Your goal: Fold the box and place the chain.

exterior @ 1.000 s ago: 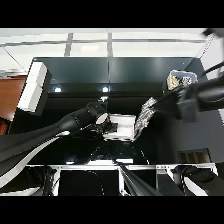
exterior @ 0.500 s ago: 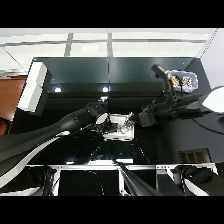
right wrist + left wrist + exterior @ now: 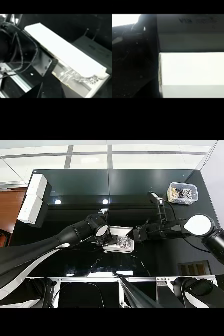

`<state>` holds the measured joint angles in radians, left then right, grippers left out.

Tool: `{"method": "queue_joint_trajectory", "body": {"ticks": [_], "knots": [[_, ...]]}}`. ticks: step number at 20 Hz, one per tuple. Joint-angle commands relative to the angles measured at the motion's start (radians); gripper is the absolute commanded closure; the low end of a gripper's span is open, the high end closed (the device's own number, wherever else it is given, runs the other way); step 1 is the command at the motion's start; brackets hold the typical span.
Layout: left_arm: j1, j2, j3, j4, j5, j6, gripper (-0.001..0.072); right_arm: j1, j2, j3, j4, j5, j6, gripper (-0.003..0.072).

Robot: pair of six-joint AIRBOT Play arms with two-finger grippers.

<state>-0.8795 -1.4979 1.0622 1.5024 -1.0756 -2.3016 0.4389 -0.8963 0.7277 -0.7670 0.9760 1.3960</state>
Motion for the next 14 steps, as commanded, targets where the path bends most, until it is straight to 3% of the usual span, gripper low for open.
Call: {"method": "queue_joint_trajectory", "body": {"ticks": [1, 5, 9, 12, 14], "knots": [[0.0, 0.0, 0.0, 0.0, 0.001, 0.001, 0.0685, -0.035, 0.002, 0.002, -0.103, 0.043, 0.006, 0.0412], [0.0, 0.0, 0.0, 0.0, 0.009, 0.001, 0.0685, -0.181, 0.002, 0.008, -0.15, 0.117, 0.004, 0.0413], [0.002, 0.0, 0.006, -0.022, 0.042, -0.001, 0.0685, -0.189, 0.002, 0.007, -0.15, 0.101, -0.048, 0.0449], [-0.001, 0.002, 0.041, -0.014, 0.001, -0.06, 0.0685, -0.189, 0.002, 0.007, -0.151, 0.1, -0.07, 0.0449], [-0.001, 0.008, 0.061, 0.0, -0.028, -0.118, 0.0618, -0.189, 0.002, 0.007, -0.151, 0.089, -0.081, 0.0449]]}}
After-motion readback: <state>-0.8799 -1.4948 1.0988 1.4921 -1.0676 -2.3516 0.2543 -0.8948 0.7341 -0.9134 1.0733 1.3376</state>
